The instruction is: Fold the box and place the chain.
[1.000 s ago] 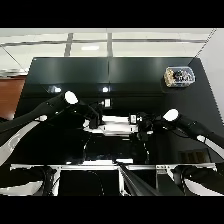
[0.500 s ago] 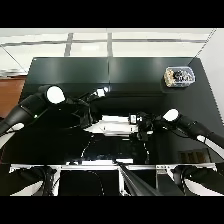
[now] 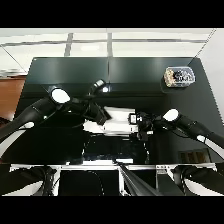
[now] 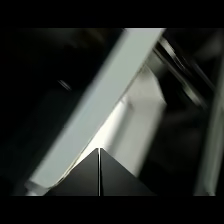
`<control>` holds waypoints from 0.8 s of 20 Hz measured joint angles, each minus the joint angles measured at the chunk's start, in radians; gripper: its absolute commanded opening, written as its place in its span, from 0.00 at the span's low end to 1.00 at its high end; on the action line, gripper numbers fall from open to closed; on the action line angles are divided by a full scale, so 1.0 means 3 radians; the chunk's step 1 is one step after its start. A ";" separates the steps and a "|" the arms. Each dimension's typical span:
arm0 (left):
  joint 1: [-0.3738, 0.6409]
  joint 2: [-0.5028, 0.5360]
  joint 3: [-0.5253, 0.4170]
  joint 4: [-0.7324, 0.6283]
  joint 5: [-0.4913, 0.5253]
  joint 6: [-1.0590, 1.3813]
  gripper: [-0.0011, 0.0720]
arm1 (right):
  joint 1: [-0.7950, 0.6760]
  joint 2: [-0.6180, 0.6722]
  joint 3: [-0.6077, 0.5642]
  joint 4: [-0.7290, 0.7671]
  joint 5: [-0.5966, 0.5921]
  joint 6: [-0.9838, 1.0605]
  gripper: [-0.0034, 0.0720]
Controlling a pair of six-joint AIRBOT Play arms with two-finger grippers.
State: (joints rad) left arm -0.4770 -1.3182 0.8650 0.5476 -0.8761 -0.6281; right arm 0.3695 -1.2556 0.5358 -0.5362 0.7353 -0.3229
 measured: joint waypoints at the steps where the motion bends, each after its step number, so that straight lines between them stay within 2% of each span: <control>1: 0.0027 -0.0057 -0.0004 -0.0079 0.0196 -0.0013 0.05 | 0.0000 0.0000 0.0000 0.0003 0.0000 0.0000 0.13; 4: 0.0102 -0.0273 -0.0010 -0.0022 0.0434 -0.0197 0.05 | 0.0000 0.0000 0.0000 0.0008 -0.0008 0.0001 0.13; 10: 0.0159 -0.0563 -0.0009 0.0182 0.0261 -0.0348 0.05 | 0.0000 0.0000 0.0000 -0.0003 0.0000 0.0001 0.13; 13: 0.0226 -0.0403 0.0047 0.0245 0.0252 -0.0319 0.05 | 0.0000 0.0000 0.0000 -0.0005 -0.0004 -0.0006 0.13; 16: 0.0338 0.0009 0.0078 0.0439 0.0210 -0.0343 0.05 | 0.0000 0.0000 0.0000 -0.0003 -0.0023 0.0000 0.13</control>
State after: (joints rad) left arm -0.3756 -1.3155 0.8883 0.6792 -0.8131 -0.7311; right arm 0.3695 -1.2556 0.5358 -0.5369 0.7284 -0.3229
